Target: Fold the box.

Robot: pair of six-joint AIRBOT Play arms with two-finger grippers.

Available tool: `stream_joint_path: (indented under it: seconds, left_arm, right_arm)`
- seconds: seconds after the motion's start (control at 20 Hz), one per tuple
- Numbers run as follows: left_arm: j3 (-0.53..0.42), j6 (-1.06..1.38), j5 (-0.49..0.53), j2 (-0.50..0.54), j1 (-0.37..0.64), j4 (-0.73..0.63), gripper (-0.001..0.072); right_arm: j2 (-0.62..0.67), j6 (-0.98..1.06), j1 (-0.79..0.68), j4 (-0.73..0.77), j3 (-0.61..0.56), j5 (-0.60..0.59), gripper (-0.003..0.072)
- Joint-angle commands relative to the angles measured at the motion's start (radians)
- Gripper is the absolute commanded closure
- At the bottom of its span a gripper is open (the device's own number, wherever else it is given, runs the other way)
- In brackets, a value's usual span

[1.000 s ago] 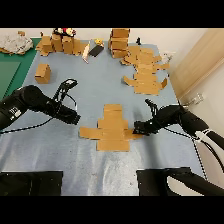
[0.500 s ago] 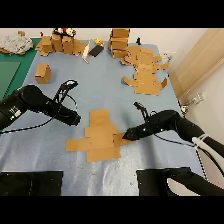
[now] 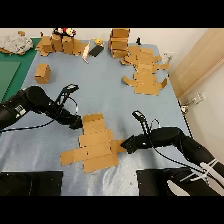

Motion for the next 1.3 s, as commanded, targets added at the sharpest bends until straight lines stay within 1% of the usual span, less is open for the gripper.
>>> stream_joint_path:
  seconds: [0.0,0.1,0.2,0.4,0.55,0.65,0.85,1.05,1.15,1.25]
  left_arm:
    - [-0.013,0.029,-0.004,-0.073,0.001,-0.034,0.0246]
    - [-0.013,0.084,0.006,-0.114,0.001,-0.073,0.0247]
    - [-0.013,0.166,0.023,-0.148,0.001,-0.152,0.0247]
    - [-0.013,0.322,0.023,-0.214,0.010,-0.325,0.0247]
    - [-0.013,0.417,0.022,-0.228,0.041,-0.437,0.0247]
    - [-0.013,0.441,0.008,-0.229,0.061,-0.452,0.0248]
    - [-0.013,0.473,-0.061,-0.229,0.103,-0.455,0.0249]
    - [-0.025,0.499,-0.107,-0.236,0.107,-0.458,0.0249]
    - [-0.026,0.519,-0.129,-0.265,0.107,-0.495,0.0249]
    - [-0.026,0.569,-0.147,-0.300,0.107,-0.581,0.0251]
  right_arm:
    - [0.035,-0.007,0.010,-0.014,-0.019,0.023,0.0689]
    - [0.035,-0.007,0.010,-0.016,-0.019,0.024,0.0689]
    - [0.035,-0.006,0.010,-0.022,-0.019,0.022,0.0688]
    - [0.035,-0.006,0.010,-0.025,-0.019,0.022,0.0688]
    - [0.035,-0.006,0.010,-0.025,-0.019,0.021,0.0688]
    - [0.035,-0.006,0.010,-0.026,-0.019,0.021,0.0688]
    - [0.032,-0.006,0.010,-0.029,-0.019,0.025,0.0688]
    - [0.032,-0.006,0.010,-0.029,-0.018,0.025,0.0688]
    - [0.032,-0.005,0.010,-0.029,-0.018,0.025,0.0689]
    - [0.032,0.001,0.010,-0.030,-0.018,0.025,0.0689]
